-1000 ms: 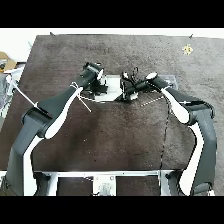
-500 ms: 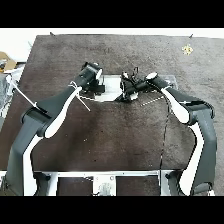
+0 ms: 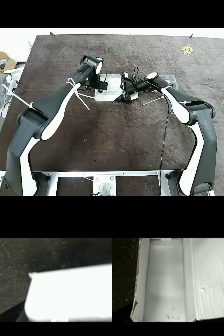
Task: Fold the box and place the chain.
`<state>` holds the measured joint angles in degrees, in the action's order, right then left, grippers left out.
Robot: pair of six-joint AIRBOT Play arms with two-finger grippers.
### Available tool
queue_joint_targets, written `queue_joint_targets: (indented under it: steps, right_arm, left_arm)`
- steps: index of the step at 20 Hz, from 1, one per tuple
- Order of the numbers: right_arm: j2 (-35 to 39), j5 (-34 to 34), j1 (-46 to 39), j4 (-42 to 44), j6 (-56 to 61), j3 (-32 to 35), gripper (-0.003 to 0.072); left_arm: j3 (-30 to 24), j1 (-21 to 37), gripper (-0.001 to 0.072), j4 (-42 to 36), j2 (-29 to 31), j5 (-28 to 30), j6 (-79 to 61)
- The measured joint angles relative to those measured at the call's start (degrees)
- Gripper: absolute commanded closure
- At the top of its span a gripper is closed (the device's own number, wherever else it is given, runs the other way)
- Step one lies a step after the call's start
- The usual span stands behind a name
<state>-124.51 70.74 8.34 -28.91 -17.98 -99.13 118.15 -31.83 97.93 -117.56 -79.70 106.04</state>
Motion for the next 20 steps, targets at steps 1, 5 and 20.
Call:
queue_joint_targets:
  steps: [1,5,20]
  right_arm:
    - [0.0,0.0,0.0,0.0,0.0,0.0,0.0299]
    - [0.0,0.0,0.0,0.0,0.0,0.0,0.0299]
    - [0.0,0.0,0.0,0.0,0.0,0.0,0.0299]
  left_arm:
    - [0.1,0.0,0.0203,0.0,0.9,-0.4,-2.3]
    - [0.3,0.2,0.0203,-0.4,5.2,-1.3,-13.6]
    - [-8.6,24.1,0.0203,-50.5,8.8,3.8,-79.6]
